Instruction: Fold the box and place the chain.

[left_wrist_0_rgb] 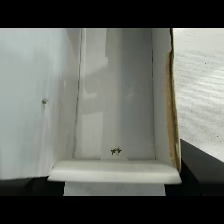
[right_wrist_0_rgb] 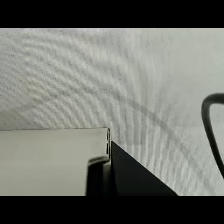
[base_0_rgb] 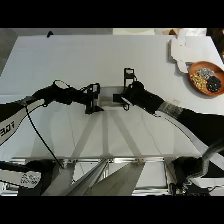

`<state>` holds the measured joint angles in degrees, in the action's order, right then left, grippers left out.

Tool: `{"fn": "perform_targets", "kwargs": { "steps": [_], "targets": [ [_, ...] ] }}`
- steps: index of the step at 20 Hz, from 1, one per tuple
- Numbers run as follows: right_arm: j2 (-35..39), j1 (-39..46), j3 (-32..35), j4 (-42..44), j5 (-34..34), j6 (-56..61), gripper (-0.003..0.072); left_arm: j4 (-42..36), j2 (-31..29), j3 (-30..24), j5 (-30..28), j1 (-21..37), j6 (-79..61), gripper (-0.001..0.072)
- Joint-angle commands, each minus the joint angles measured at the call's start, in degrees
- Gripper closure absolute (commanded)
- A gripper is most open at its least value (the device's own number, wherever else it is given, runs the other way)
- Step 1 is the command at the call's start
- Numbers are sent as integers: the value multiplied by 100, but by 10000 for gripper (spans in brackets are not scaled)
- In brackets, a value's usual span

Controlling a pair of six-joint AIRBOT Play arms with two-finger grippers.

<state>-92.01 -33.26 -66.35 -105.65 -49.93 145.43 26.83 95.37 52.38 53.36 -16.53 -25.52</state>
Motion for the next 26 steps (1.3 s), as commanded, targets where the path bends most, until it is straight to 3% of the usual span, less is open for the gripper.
{"fn": "perform_targets", "kwargs": {
  "steps": [1, 3, 11, 14, 18, 22, 26],
  "targets": [
    [-7, -7, -15, -55, -116, 9, 603, 0, -2, -2, 0, 0, 4, 429],
    [24, -7, -35, -37, -164, 4, 172, -2, -2, -2, 0, 0, 4, 429],
    [1086, 116, -59, 210, -1250, -1014, 160, 0, -2, -2, 0, 0, 4, 430],
    [1838, 557, -59, 1060, -1200, -2144, 174, -2, -4, -2, 0, 0, 4, 429],
    [2579, 1939, -59, 2072, -1252, -3311, 174, -2, -2, -2, 0, 0, 4, 429],
    [2640, 3427, -61, 1250, -1731, -3915, 173, -2, -2, -2, 0, 0, 4, 429],
    [2608, 4964, -61, 1010, -861, -4260, 173, -2, -2, -2, 0, 0, 4, 429]
  ]
}}
